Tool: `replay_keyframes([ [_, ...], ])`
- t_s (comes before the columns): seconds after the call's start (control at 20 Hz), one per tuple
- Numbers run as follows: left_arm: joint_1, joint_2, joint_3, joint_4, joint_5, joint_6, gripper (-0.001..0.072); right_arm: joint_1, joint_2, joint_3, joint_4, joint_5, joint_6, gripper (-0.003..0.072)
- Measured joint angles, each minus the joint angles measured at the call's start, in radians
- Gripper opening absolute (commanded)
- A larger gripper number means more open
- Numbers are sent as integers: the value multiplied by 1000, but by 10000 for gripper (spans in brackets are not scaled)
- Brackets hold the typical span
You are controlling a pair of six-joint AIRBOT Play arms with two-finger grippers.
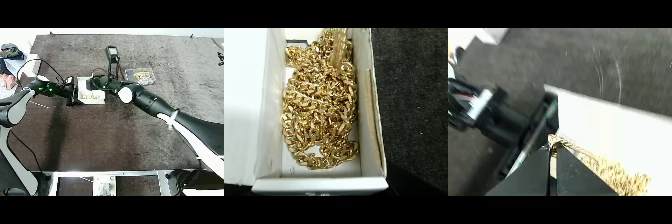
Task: Fold the box and place the chain.
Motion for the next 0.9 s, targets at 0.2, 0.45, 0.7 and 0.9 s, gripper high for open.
replay_keyframes([
  [0.2, 0, 0, 0, 0, 0, 0, 298, -9, -50, 0, 6, -8, -2, 264],
  [0.45, 0, 0, 0, 0, 0, 0, 298, -75, -27, 25, -16, 23, -66, 165],
  [0.7, 0, 0, 0, 0, 0, 0, 298, -230, -56, 161, 106, 215, -308, 165],
  [0.9, 0, 0, 0, 0, 0, 0, 298, -370, -163, 289, 418, 449, -638, 165],
])
